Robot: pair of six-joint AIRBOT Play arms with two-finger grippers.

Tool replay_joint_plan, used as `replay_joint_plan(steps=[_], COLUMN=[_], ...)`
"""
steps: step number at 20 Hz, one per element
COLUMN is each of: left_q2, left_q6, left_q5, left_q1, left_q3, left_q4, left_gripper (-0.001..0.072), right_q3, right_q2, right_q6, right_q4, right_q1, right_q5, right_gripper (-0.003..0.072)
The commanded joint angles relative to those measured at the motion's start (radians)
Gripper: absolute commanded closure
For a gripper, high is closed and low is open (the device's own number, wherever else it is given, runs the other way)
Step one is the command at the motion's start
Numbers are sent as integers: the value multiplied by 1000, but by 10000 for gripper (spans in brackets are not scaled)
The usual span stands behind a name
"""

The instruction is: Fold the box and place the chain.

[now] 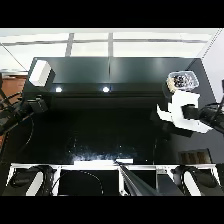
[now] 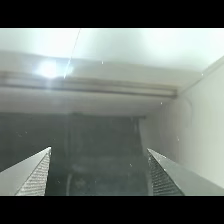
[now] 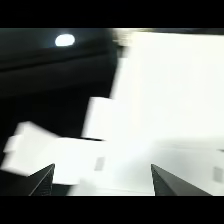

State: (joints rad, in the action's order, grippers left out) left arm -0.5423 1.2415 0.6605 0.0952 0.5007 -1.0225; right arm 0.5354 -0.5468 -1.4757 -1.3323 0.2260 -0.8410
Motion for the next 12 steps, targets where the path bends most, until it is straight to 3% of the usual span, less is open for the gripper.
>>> replay_joint_plan(steps=[1, 5, 8, 10, 12], left_q2=[-40, -86, -113, -129, -154], left_q6=[0, -1, -4, -4, -4], left_q5=[45, 58, 37, 32, 20], left_q1=[0, -10, -35, -54, -71], left_q3=[0, 0, 0, 0, 0], left_q4=[12, 14, 14, 14, 14], left_gripper=[-2, -2, -2, -2, -2], right_q3=[3, 58, 123, 181, 262], right_q2=[-44, -154, -273, -375, -510], right_q6=[-180, -132, -50, 29, 210], right_q4=[-270, -171, -24, 98, 259], right_q1=[200, 554, 695, 763, 821], right_q5=[25, 64, 44, -8, -135], right_gripper=[-12, -12, -12, -12, -12])
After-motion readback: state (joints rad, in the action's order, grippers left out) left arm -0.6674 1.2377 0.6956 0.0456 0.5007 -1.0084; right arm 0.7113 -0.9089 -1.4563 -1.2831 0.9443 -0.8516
